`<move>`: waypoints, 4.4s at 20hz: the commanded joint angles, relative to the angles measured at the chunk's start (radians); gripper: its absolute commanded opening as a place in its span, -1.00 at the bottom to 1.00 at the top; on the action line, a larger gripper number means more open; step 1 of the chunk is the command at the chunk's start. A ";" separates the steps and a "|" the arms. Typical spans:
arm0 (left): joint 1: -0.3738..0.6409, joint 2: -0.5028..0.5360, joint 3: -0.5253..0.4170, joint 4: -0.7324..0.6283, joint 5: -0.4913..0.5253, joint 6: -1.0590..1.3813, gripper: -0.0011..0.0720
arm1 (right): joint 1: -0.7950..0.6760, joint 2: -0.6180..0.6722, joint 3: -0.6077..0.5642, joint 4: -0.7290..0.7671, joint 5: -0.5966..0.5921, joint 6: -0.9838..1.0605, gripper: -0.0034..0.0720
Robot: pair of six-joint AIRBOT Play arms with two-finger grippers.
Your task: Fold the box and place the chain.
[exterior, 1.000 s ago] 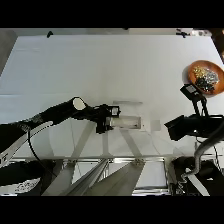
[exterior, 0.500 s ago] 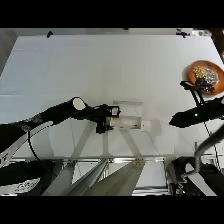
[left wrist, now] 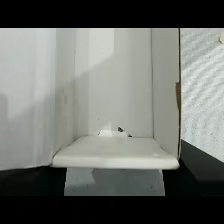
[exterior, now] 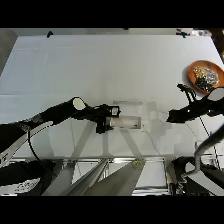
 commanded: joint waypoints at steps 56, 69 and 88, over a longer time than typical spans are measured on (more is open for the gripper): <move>0.000 0.000 0.000 0.000 0.000 0.000 -0.02 | 0.143 -0.012 -0.240 0.605 -0.091 -0.262 -0.19; 0.000 0.000 0.000 0.000 0.000 0.000 -0.02 | 0.227 -0.005 -0.238 0.645 -0.187 -0.212 0.04; 0.000 0.000 0.000 0.000 0.000 0.000 -0.02 | 0.482 0.054 -0.023 0.219 -0.290 0.274 -0.01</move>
